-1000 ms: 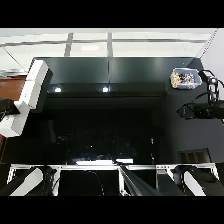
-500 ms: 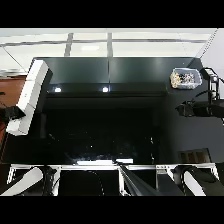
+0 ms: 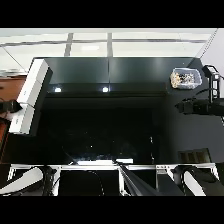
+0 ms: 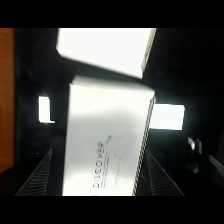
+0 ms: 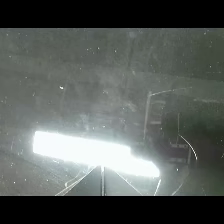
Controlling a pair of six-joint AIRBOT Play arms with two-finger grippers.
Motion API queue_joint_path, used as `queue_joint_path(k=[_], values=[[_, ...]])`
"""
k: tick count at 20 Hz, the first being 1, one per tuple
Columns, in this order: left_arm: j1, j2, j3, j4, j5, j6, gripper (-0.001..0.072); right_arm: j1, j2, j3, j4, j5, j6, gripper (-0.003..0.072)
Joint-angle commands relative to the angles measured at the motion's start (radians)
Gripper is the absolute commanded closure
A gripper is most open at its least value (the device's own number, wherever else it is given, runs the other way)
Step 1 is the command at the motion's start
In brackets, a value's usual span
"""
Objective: Fold the box and place the chain.
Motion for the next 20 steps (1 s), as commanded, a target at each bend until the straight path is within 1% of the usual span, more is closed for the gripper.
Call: queue_joint_path(k=[1, 2, 3, 4, 5, 6, 7, 9, 10, 12, 13, 15, 20], values=[[-0.023, 0.023, 0.128, -0.116, -0.048, -0.022, -0.0002, 0.001, 0.000, 0.000, 0.007, -0.032, 0.000, 0.0668], [-0.039, 0.032, 0.169, -0.153, -0.069, -0.079, 0.0094, 0.003, 0.000, -0.002, 0.022, -0.047, 0.000, 0.0668], [-0.055, 0.044, 0.196, -0.186, -0.093, -0.146, 0.0430, 0.014, -0.001, -0.007, 0.031, -0.070, 0.000, 0.0668], [-0.074, 0.065, 0.199, -0.253, -0.117, -0.178, 0.0686, 0.036, -0.002, -0.014, 0.030, -0.100, -0.001, 0.0668], [-0.100, 0.092, 0.182, -0.327, -0.127, -0.182, 0.0687, 0.063, -0.002, -0.029, 0.029, -0.140, -0.001, 0.0668], [-0.142, 0.131, 0.143, -0.387, -0.120, -0.188, 0.0687, 0.094, -0.002, -0.055, 0.026, -0.193, -0.005, 0.0668], [-0.195, 0.179, 0.089, -0.413, -0.089, -0.188, 0.0687, 0.122, -0.002, -0.085, 0.016, -0.249, -0.012, 0.0668], [-0.332, 0.302, -0.073, -0.388, 0.042, -0.188, 0.0687, 0.158, -0.002, -0.157, -0.025, -0.379, -0.027, 0.0668], [-0.401, 0.362, -0.163, -0.360, 0.116, -0.188, 0.0687, 0.159, -0.002, -0.187, -0.035, -0.418, -0.026, 0.0668], [-0.495, 0.448, -0.298, -0.312, 0.214, -0.188, 0.0686, 0.159, -0.002, -0.207, -0.054, -0.412, -0.027, 0.0668], [-0.515, 0.473, -0.336, -0.312, 0.224, -0.200, 0.0686, 0.159, -0.002, -0.207, -0.053, -0.407, -0.027, 0.0668], [-0.515, 0.497, -0.372, -0.317, 0.200, -0.210, 0.0685, 0.159, -0.002, -0.207, -0.053, -0.407, -0.027, 0.0668], [-0.514, 0.487, -0.378, -0.317, 0.195, -0.210, 0.0684, 0.159, -0.002, -0.207, -0.053, -0.407, -0.027, 0.0668]])
